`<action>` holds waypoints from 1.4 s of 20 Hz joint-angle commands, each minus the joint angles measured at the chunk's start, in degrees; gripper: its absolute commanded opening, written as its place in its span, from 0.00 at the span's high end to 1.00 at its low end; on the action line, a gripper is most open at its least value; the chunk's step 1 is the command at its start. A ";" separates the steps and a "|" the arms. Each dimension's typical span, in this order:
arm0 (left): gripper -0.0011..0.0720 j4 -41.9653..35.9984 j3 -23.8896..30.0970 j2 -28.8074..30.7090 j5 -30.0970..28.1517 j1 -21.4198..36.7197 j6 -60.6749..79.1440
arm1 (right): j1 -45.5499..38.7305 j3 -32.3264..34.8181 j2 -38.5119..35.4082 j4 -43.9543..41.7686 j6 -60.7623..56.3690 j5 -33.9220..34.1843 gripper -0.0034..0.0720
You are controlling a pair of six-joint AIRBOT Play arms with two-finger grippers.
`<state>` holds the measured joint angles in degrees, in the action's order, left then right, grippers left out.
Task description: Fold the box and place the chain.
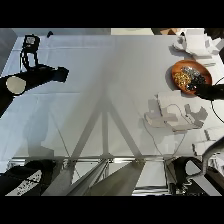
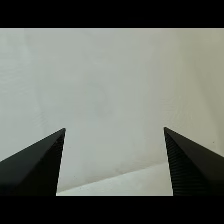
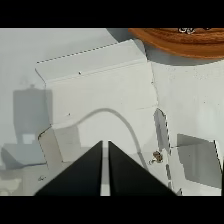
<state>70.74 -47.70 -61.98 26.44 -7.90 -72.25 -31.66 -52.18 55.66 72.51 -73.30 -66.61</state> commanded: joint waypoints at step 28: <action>0.03 0.00 -0.07 0.02 -0.02 -0.04 0.02 | -0.02 -8.98 26.56 30.18 -5.84 -13.18 0.43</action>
<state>70.74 -47.70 -61.98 26.41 -7.90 -72.25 -31.66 -60.95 79.29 102.69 -81.14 -79.11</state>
